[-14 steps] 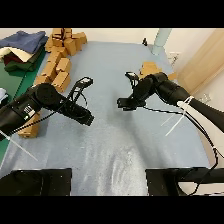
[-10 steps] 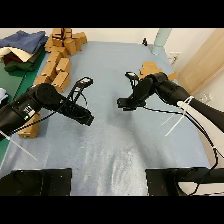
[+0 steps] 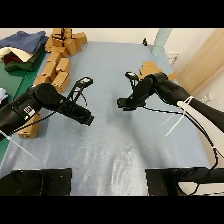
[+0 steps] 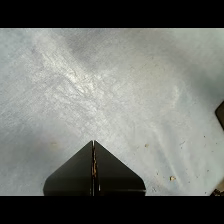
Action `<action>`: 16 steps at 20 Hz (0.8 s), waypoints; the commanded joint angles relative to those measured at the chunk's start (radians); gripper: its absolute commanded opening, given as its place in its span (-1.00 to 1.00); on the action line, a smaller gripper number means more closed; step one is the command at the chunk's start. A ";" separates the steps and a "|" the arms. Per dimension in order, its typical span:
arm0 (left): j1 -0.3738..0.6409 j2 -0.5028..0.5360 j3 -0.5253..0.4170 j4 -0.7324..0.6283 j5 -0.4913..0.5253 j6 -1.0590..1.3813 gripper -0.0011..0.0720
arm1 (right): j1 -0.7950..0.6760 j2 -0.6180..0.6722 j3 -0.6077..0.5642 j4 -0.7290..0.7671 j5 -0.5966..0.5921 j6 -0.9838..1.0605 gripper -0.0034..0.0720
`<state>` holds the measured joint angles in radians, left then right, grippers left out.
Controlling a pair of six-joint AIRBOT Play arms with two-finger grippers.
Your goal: Fold the box.
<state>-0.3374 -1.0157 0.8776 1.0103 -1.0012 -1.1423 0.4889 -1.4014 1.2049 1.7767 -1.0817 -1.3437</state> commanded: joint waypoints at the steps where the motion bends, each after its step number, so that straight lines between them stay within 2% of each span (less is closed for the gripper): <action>1: 0.000 0.001 0.000 0.000 -0.001 0.000 -0.93 | -0.001 -0.001 0.001 0.024 0.020 0.024 -0.90; 2: 0.000 0.001 0.000 0.000 -0.001 0.000 -0.93 | -0.001 -0.002 0.001 0.031 0.028 0.037 -0.89; 3: 0.000 0.001 0.000 0.000 -0.001 0.000 -0.93 | -0.006 -0.002 0.005 0.004 0.043 0.063 -0.75; 4: 0.000 0.001 0.000 0.000 -0.001 0.000 -0.93 | -0.032 -0.003 0.024 -0.081 0.045 0.117 -0.30; 5: 0.000 0.001 0.000 0.000 -0.001 0.000 -0.93 | -0.076 -0.007 0.059 -0.179 0.028 0.163 0.30; 7: 0.000 0.001 0.000 0.000 -0.001 0.001 -0.93 | -0.236 -0.029 0.152 -0.303 -0.016 0.155 0.37; 8: 0.000 0.001 0.000 0.000 -0.002 0.000 -0.93 | -0.341 -0.051 0.201 -0.306 -0.025 0.110 0.37; 10: 0.000 0.001 0.000 0.000 -0.001 0.000 -0.93 | -0.549 -0.123 0.288 -0.232 -0.008 -0.003 0.37; 12: 0.000 0.001 0.000 0.000 -0.001 0.001 -0.93 | -0.728 -0.230 0.382 -0.091 0.074 -0.150 0.37; 14: 0.000 0.001 0.000 0.000 -0.001 0.000 -0.93 | -0.857 -0.356 0.496 0.034 0.141 -0.211 0.37; 16: 0.000 0.001 0.000 0.000 -0.001 0.000 -0.93 | -0.933 -0.473 0.607 0.097 0.180 -0.230 0.37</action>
